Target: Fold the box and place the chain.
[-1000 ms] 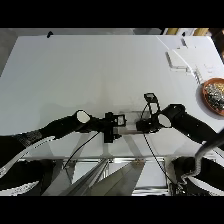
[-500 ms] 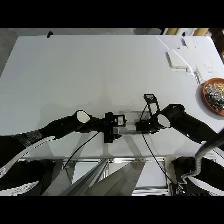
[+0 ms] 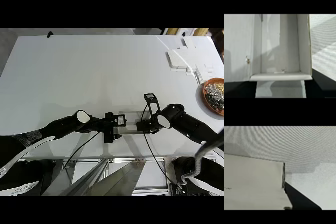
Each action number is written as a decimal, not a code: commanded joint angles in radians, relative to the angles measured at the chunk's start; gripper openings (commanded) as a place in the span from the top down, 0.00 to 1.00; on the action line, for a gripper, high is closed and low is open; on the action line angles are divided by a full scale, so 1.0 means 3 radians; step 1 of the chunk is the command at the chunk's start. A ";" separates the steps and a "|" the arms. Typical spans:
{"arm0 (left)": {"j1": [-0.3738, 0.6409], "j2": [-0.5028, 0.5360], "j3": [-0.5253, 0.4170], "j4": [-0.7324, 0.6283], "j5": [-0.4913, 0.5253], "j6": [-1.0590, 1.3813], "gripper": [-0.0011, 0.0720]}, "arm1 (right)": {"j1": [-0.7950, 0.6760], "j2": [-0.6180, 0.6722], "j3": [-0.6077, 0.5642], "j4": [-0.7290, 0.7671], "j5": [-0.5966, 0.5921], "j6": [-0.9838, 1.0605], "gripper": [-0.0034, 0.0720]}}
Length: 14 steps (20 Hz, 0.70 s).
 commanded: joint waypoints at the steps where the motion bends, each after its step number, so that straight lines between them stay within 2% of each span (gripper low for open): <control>1: -0.0001 0.0001 -0.0001 0.0001 -0.0003 0.0003 0.53 | -0.0001 -0.0003 -0.0001 -0.0023 -0.0005 0.0001 0.83; 2: -0.0001 0.0001 -0.0001 0.0001 -0.0003 0.0001 0.53 | -0.0001 -0.0003 -0.0001 -0.0019 -0.0005 0.0000 0.93; 6: -0.0001 0.0001 -0.0001 0.0001 -0.0003 0.0001 0.53 | -0.0003 0.0009 -0.0001 -0.0006 0.0006 -0.0013 0.91; 7: -0.0001 0.0001 -0.0001 0.0001 -0.0001 0.0003 0.53 | -0.0003 0.0036 -0.0001 -0.0006 0.0014 -0.0015 0.76; 8: -0.0001 0.0001 -0.0001 0.0001 -0.0001 0.0001 0.53 | -0.0003 0.0095 -0.0001 -0.0009 0.0023 -0.0062 0.55; 9: -0.0001 0.0001 -0.0001 0.0001 -0.0004 0.0003 0.53 | -0.0003 0.0186 0.0000 -0.0011 0.0023 -0.0183 0.47; 11: -0.0001 0.0001 -0.0001 0.0001 -0.0003 0.0001 0.53 | -0.0003 0.0497 0.0000 -0.0022 0.0092 -0.0637 0.48; 14: -0.0001 0.0001 -0.0001 0.0001 -0.0003 0.0001 0.53 | -0.0011 0.1249 0.0000 -0.0224 0.0329 -0.1180 0.48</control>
